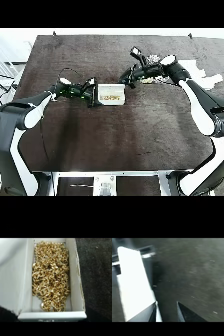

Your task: Fold the box and place the chain.

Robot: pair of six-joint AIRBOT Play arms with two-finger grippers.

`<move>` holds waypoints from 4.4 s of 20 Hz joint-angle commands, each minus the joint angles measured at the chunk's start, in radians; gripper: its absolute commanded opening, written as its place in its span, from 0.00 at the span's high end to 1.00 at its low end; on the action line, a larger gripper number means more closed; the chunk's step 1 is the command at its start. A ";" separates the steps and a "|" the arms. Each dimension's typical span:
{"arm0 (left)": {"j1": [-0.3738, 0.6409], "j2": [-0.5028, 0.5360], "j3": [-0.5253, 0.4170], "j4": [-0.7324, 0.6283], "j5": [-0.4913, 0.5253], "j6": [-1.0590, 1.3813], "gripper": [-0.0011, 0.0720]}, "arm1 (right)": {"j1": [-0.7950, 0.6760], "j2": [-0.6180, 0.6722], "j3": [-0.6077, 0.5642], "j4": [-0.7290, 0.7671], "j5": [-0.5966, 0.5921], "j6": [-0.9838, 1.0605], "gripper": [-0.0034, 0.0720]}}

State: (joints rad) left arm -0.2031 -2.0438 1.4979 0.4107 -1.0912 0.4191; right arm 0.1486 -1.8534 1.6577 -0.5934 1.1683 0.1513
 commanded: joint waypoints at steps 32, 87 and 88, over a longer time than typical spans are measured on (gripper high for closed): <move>0.000 0.000 0.000 0.000 0.001 0.000 0.53 | 0.114 -0.024 0.009 -0.118 0.146 0.063 0.46; 0.000 0.000 0.000 0.000 0.001 0.000 0.53 | 0.124 -0.126 -0.067 -0.152 0.074 0.242 0.94; 0.000 0.000 0.000 0.000 0.001 0.000 0.53 | 0.122 -0.123 -0.060 -0.145 0.076 0.242 0.94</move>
State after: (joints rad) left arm -0.2035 -2.0441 1.4979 0.4126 -1.0920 0.4221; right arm 0.2619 -1.9617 1.5967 -0.6720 1.2514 0.3603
